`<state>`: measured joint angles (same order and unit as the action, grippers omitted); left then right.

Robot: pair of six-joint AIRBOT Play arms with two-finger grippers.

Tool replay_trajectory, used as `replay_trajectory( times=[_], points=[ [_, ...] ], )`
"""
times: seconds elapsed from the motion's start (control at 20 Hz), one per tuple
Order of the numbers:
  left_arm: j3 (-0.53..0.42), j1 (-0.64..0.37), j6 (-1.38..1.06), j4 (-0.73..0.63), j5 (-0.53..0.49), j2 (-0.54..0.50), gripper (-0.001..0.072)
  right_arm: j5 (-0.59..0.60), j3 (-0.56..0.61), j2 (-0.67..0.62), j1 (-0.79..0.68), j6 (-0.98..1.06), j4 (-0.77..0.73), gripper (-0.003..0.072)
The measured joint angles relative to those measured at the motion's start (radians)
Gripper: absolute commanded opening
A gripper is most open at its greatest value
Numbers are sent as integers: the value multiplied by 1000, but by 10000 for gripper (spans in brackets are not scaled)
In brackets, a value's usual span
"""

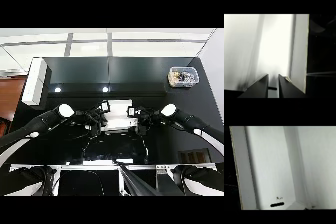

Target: Fold the box and place the chain.

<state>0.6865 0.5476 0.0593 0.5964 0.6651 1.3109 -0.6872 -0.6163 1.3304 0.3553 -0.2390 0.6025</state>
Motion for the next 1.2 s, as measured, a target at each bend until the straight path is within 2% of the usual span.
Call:
replay_trajectory(
  times=[0.4,0.45,0.5,0.55,0.6,0.65,0.7,0.75,0.8,0.85,0.9,0.95,1.05,1.2],
  points=[
    [0,2,0,-50,-4,14,165,0,0,0,0,0,0,177],
    [0,2,0,-51,-2,14,260,0,0,0,0,0,0,177],
    [0,2,-1,-51,1,14,395,0,0,0,0,0,0,177],
    [0,3,-1,-53,8,14,414,0,0,0,0,0,0,177],
    [0,3,-1,-53,8,14,413,0,0,0,0,0,1,177],
    [0,3,-1,-54,11,14,330,0,0,0,0,0,1,177],
    [0,3,0,-54,16,14,162,0,0,0,0,0,1,177],
    [0,3,0,-54,25,14,224,0,0,0,0,-1,1,177],
    [0,3,-1,-54,28,14,382,0,0,0,0,-2,1,177],
    [0,3,-1,-55,29,14,392,0,0,0,0,-2,1,177],
    [0,2,0,-55,31,14,278,0,0,0,0,-2,2,177],
    [0,1,0,-55,36,14,104,0,0,0,0,-2,1,177],
    [0,-10,3,-54,50,3,27,0,0,0,0,-1,1,177],
    [4,-56,136,-43,68,-48,25,0,0,0,0,0,1,177]
  ],
)
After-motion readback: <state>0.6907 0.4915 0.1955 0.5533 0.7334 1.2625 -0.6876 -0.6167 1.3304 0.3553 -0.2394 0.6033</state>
